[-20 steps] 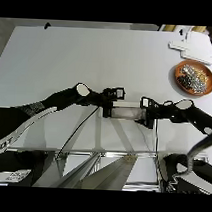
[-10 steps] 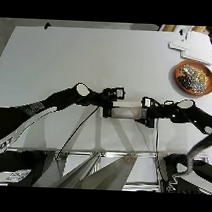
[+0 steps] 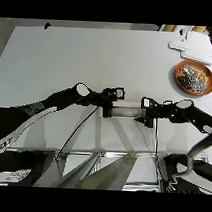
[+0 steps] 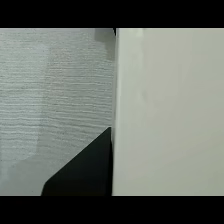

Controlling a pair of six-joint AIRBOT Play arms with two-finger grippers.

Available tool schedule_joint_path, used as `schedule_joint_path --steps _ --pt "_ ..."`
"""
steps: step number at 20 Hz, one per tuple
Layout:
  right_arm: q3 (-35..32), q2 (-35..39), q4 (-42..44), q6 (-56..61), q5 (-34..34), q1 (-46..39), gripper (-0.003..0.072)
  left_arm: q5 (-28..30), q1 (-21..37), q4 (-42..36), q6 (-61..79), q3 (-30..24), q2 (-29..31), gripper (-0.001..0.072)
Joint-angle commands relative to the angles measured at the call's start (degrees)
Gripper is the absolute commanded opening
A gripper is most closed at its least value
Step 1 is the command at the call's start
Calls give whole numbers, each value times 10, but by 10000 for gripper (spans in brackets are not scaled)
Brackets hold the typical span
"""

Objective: Fold the box and place the chain.

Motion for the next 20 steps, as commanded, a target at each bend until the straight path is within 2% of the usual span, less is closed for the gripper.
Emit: schedule_joint_path --steps 1,6,20 --pt "0 -3 0 -1 -5 1 455 1 0 0 0 0 0 9" --pt "0 -8 0 -1 -9 1 425 1 0 0 0 0 0 9" --pt "0 -8 0 0 -12 1 427 1 0 0 0 0 0 9"
